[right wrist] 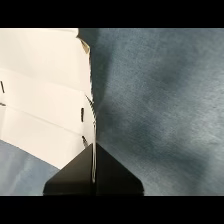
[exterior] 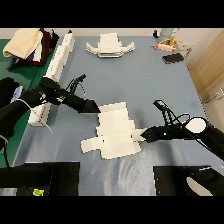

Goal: Fold the box.

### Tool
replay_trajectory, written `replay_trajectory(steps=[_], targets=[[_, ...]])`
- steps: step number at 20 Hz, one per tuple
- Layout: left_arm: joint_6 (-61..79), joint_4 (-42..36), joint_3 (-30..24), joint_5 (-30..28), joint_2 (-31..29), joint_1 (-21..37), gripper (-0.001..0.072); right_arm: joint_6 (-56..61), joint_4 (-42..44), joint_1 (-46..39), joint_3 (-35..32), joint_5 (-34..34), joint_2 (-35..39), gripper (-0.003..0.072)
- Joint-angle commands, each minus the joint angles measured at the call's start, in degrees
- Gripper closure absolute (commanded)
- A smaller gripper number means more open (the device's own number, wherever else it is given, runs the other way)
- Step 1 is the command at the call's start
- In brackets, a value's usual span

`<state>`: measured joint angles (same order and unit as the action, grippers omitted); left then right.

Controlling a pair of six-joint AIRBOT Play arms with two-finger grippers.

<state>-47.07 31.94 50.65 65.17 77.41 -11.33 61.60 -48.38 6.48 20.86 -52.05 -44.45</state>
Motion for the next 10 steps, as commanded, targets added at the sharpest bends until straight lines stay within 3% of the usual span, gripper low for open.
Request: replay_trajectory(steps=[1,5,6,7,8,9,10], targets=[[7.34,-5.2,-0.02,2.95,4.55,-1.25,0.0138,0.09,-0.2,0.07,-0.11,-0.55,0.13,0.0684],[11.23,-5.77,0.0,2.23,7.28,-4.11,0.0139,0.09,-0.22,0.07,-0.11,-0.44,0.13,0.0684],[12.04,-6.51,0.0,2.08,7.87,-4.63,0.0182,0.09,-0.28,0.07,-0.11,-0.37,0.13,0.0684],[13.55,-6.95,0.0,2.08,8.48,-5.29,0.0326,0.09,-0.33,0.07,-0.11,0.13,0.11,0.0683],[14.14,-6.95,0.0,2.08,8.83,-5.77,0.0373,0.09,-0.33,0.07,-0.11,0.13,0.11,0.0683],[14.51,-6.97,0.0,2.32,8.92,-5.86,0.0375,0.09,-0.35,0.07,-0.11,0.11,0.11,0.0684],[14.86,-7.08,0.0,2.56,8.9,-5.7,0.0438,0.09,-0.37,0.07,-0.11,0.11,0.13,0.0683]])
